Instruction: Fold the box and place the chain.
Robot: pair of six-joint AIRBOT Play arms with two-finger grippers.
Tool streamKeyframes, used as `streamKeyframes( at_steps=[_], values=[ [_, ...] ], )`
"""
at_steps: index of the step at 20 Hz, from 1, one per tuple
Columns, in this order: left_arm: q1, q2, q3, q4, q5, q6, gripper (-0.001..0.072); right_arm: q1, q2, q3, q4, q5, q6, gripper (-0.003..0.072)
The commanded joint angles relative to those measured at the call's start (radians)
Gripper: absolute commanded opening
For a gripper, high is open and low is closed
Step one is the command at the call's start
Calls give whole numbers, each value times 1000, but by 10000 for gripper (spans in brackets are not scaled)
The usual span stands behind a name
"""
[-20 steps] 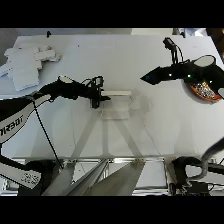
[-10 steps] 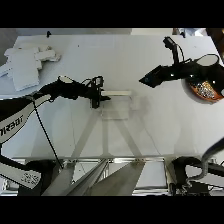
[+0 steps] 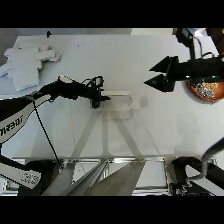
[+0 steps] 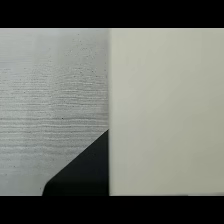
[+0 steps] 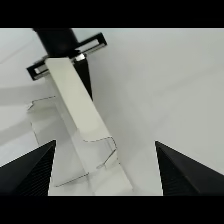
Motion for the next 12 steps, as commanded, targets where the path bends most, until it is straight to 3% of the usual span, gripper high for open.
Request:
streamKeyframes(
  at_steps=[1, 5, 9, 12],
  values=[
    [0, 0, 0, 0, 0, 0, 14, 0, 134, 0, -70, 35, 41, 699],
    [0, 0, 0, 0, 0, 0, 14, 34, 307, -80, -184, 3, 57, 698],
    [0, 0, 0, 0, 0, 0, 14, 121, 447, -291, -222, -151, 50, 695],
    [0, 0, 0, 0, 0, 0, 15, 211, 461, -445, -253, -252, 50, 694]
  ],
)
